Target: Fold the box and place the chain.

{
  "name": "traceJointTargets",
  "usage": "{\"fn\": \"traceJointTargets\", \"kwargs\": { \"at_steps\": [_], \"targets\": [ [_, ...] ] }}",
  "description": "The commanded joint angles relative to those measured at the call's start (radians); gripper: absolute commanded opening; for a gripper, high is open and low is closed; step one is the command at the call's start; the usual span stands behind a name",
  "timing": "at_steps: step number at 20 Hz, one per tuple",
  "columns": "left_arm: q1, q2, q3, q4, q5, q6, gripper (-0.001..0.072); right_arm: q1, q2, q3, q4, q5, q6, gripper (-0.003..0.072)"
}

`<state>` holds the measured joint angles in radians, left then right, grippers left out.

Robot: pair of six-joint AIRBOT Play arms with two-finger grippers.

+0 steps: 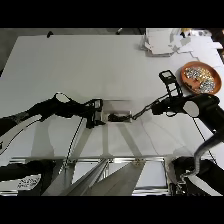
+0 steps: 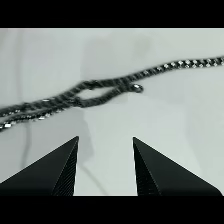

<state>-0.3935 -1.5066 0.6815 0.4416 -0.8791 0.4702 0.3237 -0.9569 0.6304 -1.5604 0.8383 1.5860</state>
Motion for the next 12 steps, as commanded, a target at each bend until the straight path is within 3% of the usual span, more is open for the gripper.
{"fn": "traceJointTargets", "kwargs": {
  "at_steps": [1, 6, 12],
  "targets": [
    [-0.001, 0.001, -0.001, 0.0, 0.0, 0.0, 0.0204, -0.038, -0.068, -0.055, -0.026, -0.089, 0.004, 0.0384],
    [-0.001, 0.001, -0.001, 0.0, 0.0, 0.0, 0.0204, -0.036, -0.156, -0.055, -0.006, -0.18, 0.004, 0.0382],
    [-0.001, 0.001, -0.001, 0.0, 0.0, 0.0, 0.0204, -0.036, -0.159, -0.055, 0.021, -0.247, 0.003, 0.0359]
  ]
}}
